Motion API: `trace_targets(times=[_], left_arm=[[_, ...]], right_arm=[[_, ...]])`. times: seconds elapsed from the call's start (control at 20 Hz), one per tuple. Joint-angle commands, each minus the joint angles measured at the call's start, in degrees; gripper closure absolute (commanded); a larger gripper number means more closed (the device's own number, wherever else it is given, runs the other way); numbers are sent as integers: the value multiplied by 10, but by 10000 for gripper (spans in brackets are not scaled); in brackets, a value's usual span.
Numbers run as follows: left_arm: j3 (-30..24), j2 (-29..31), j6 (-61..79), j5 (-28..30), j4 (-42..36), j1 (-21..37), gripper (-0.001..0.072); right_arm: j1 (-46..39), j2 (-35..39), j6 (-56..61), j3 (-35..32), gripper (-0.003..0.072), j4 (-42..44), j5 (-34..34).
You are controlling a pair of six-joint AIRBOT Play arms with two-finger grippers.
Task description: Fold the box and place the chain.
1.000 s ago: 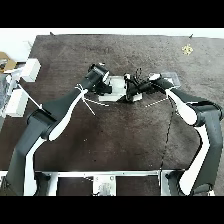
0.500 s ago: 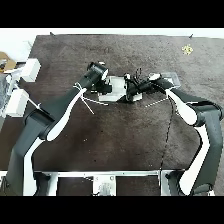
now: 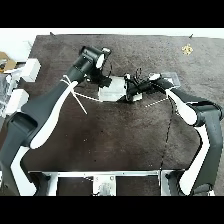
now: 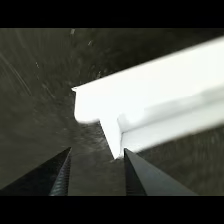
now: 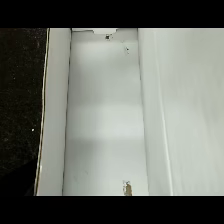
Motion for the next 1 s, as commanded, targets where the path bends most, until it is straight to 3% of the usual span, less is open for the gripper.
trace_targets(times=[0.0, 0.15, 0.35, 0.65, 0.9, 0.95], left_arm=[[1, 46, 148, 7, -6, 6, 363], [1, 76, 223, 14, -83, 43, 363], [-2, 87, 417, 27, -307, 137, 363], [-77, 61, 779, 34, -632, 277, 361], [-85, -35, 909, 1, -672, 317, 360], [-85, -59, 935, -8, -672, 317, 332]], right_arm=[[0, 0, 0, 0, 238, 0, 0], [0, 0, 0, 0, 238, 0, 0], [0, 0, 0, 0, 238, 0, 0], [0, 0, 0, 0, 238, 0, 0], [0, 0, 0, 0, 238, 0, 0], [0, 0, 0, 0, 238, 0, 0]])
